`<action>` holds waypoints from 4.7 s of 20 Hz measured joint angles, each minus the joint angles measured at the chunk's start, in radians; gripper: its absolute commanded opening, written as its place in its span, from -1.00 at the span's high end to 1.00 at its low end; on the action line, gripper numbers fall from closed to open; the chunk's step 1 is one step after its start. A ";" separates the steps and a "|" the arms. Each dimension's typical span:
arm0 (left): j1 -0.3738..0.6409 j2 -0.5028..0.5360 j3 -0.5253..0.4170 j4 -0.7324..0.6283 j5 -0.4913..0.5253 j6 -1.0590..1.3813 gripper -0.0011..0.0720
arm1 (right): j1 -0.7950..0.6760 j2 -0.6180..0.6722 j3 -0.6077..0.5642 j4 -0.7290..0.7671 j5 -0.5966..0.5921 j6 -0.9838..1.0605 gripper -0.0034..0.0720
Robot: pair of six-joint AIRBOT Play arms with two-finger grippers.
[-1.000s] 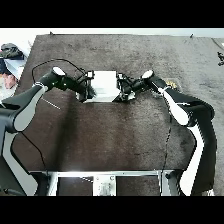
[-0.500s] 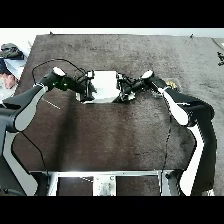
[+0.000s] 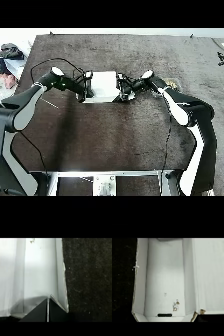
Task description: Fold the box and place the chain.
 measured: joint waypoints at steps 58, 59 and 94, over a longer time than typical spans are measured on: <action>0.151 0.073 -0.216 -0.260 0.106 -0.996 0.27 | 0.000 0.000 0.000 -0.002 0.003 -0.002 0.04; 0.151 0.074 -0.204 -0.259 0.093 -0.996 0.27 | 0.000 0.000 0.000 -0.002 0.003 -0.002 0.04; -0.140 0.079 0.064 0.449 0.129 -1.718 0.27 | 0.000 0.000 0.000 -0.001 0.003 -0.003 0.04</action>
